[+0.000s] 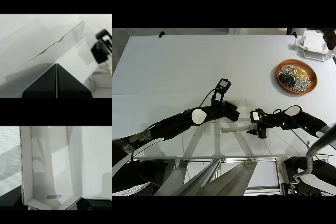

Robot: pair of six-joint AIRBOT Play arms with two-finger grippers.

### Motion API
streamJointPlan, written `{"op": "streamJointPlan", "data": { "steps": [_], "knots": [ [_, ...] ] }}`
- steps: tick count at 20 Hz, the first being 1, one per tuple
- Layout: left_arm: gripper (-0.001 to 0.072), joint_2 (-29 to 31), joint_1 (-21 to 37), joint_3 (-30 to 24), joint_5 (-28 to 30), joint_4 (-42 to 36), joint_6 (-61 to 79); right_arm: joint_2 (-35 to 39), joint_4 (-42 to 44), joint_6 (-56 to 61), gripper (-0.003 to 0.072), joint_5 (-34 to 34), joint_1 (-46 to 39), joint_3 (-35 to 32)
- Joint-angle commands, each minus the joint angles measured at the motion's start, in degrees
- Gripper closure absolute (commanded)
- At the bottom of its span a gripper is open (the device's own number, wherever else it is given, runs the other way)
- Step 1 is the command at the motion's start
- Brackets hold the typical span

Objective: Fold the box and place the chain.

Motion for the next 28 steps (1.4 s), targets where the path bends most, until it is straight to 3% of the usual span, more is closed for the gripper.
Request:
{"op": "streamJointPlan", "data": {
  "steps": [1,12,17,19,23,28],
  "knots": [
    [0.0708,-2.7,0.8,0.0,-0.5,0.1,-2.2,0.0,-0.1,0.0,0.0270,-0.1,0.0,0.0],
    [0.0708,-3.2,-1.0,0.0,-3.2,-0.1,-2.1,0.0,-0.1,0.0,0.0270,-0.1,0.0,0.0],
    [0.0708,4.3,-0.1,0.0,-3.0,0.5,0.2,0.0,-0.1,0.0,0.0270,-0.1,0.0,0.0],
    [0.0708,8.5,0.7,0.0,-5.5,2.1,0.3,0.0,-0.1,0.0,0.0270,-0.1,0.0,0.0],
    [0.0708,16.5,2.0,0.0,-15.6,12.0,-1.0,0.0,-0.1,0.0,0.0270,0.0,0.0,0.0],
    [0.0709,22.8,2.6,-0.1,-31.6,40.6,-18.5,0.0,-0.1,0.0,0.0270,-0.1,0.0,0.0]
  ]
}}
